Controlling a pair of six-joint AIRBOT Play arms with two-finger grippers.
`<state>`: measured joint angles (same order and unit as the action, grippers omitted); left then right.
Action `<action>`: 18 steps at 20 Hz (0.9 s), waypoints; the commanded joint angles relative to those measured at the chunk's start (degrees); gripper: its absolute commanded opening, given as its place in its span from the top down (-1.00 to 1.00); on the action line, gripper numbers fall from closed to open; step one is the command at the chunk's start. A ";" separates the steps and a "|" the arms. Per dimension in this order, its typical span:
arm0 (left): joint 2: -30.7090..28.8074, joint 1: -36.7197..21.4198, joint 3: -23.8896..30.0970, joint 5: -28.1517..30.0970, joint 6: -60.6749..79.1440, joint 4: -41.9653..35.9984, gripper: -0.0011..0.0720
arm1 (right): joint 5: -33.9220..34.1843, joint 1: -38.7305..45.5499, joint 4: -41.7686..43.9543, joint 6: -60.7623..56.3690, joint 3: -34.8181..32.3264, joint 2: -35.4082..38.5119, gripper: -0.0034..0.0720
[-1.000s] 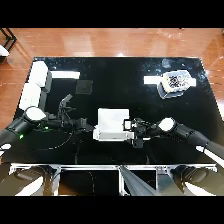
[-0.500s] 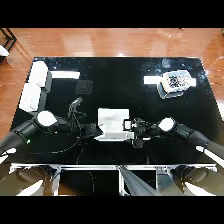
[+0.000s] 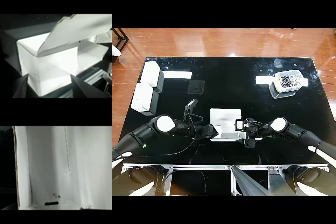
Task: Fold the box and place the chain.
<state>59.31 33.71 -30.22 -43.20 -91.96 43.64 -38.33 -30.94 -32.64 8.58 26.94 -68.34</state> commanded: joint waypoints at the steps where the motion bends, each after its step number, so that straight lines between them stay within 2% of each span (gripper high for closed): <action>1: 0.07 2.12 -0.04 3.82 -6.29 4.74 -0.69 | -0.02 -0.02 0.00 0.00 0.04 -0.04 -0.35; 5: 0.07 3.21 -0.04 4.11 -13.62 11.89 -0.69 | -0.02 -0.02 0.00 0.00 0.04 -0.04 -0.35; 8: 0.26 3.76 -0.04 4.33 -15.32 13.07 -0.68 | -0.02 -0.02 0.00 -0.02 0.04 -0.04 -0.35; 11: 0.44 4.33 -0.07 4.48 -18.97 14.64 -0.54 | -0.02 -0.02 0.00 0.00 0.04 -0.04 -0.35; 13: 0.48 5.20 -0.11 5.38 -22.67 17.55 -0.54 | -0.02 -0.02 0.02 0.00 0.04 -0.04 -0.35; 16: 2.14 8.04 -1.90 4.50 -30.01 25.16 -0.54 | -0.02 -0.02 0.00 0.00 0.04 -0.04 -0.35; 18: 4.26 9.66 -4.61 1.11 -36.37 31.23 -0.54 | -0.02 -0.02 0.00 0.00 0.04 -0.04 -0.35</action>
<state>61.60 41.25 -32.40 -39.20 -119.39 66.24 -38.30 -30.94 -32.62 8.56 26.96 -68.34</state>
